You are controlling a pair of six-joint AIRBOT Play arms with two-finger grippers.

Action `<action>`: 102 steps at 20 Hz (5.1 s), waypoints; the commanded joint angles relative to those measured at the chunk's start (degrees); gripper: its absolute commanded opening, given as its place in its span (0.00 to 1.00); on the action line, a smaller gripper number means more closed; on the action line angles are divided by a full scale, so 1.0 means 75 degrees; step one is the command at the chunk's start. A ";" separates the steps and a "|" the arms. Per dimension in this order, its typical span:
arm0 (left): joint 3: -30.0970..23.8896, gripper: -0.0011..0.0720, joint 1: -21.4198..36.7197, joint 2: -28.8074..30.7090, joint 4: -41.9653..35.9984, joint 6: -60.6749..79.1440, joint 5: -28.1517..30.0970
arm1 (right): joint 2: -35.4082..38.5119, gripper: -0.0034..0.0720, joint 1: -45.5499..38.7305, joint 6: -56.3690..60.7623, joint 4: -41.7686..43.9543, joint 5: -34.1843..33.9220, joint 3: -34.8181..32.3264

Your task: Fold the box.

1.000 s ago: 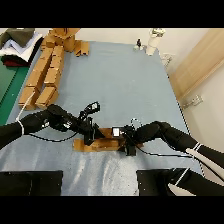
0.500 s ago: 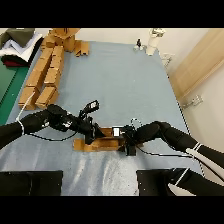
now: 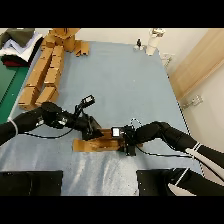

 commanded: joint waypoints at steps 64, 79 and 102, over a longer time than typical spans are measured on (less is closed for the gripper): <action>-0.1469 0.96 -0.2294 0.2681 0.4983 -0.2620 0.1760 | 0.0006 0.60 -0.0003 0.0006 -0.0020 -0.0125 0.0009; -0.1469 0.96 -0.2305 0.1886 0.3351 -0.1341 0.2299 | 0.0006 0.60 -0.0003 0.0006 -0.0020 -0.0125 0.0009; -0.1113 0.75 -0.1926 0.1926 0.3485 -0.1964 0.2154 | 0.0006 0.60 -0.0003 0.0006 -0.0020 -0.0125 0.0009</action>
